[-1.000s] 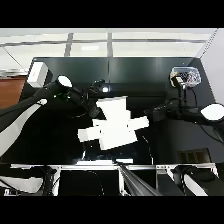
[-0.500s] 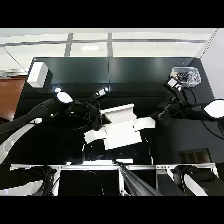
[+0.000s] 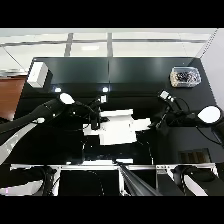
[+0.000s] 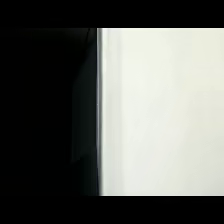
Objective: Fold the box and place the chain.
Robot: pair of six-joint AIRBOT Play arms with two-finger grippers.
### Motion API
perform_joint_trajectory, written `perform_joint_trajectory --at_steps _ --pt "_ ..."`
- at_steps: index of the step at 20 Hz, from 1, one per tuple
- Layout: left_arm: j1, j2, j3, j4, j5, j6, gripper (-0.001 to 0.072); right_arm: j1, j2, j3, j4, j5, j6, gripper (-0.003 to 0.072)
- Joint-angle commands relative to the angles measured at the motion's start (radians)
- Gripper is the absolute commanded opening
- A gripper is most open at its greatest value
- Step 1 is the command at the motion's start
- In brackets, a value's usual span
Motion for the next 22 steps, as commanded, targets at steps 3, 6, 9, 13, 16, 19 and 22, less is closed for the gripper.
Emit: perform_joint_trajectory --at_steps 3,6,9,13,16,19,22 --pt "-0.008 -0.020 0.001 0.007 0.001 0.017 0.0024 0.091 0.000 -0.013 -0.001 -0.005 -0.071 0.0706" --pt "-0.014 -0.020 0.001 0.007 0.000 0.017 0.0024 0.137 -0.002 -0.018 -0.002 -0.019 -0.123 0.0706" --pt "-0.014 -0.020 0.001 0.007 0.000 0.017 0.0024 0.186 -0.002 -0.053 -0.003 -0.050 -0.195 0.0706" --pt "-0.014 -0.020 0.001 0.007 0.000 0.017 0.0024 0.257 -0.003 -0.127 -0.044 -0.146 -0.228 0.0707" --pt "-0.014 -0.020 0.001 0.007 0.000 0.017 0.0024 0.303 -0.019 -0.153 -0.052 -0.160 -0.261 0.0707" --pt "-0.014 -0.020 0.001 0.007 0.001 0.017 0.0024 0.365 -0.085 -0.156 -0.047 -0.246 -0.296 0.0706" --pt "-0.014 -0.020 0.001 0.007 0.001 0.017 0.0024 0.438 -0.141 -0.156 -0.033 -0.343 -0.299 0.0706"
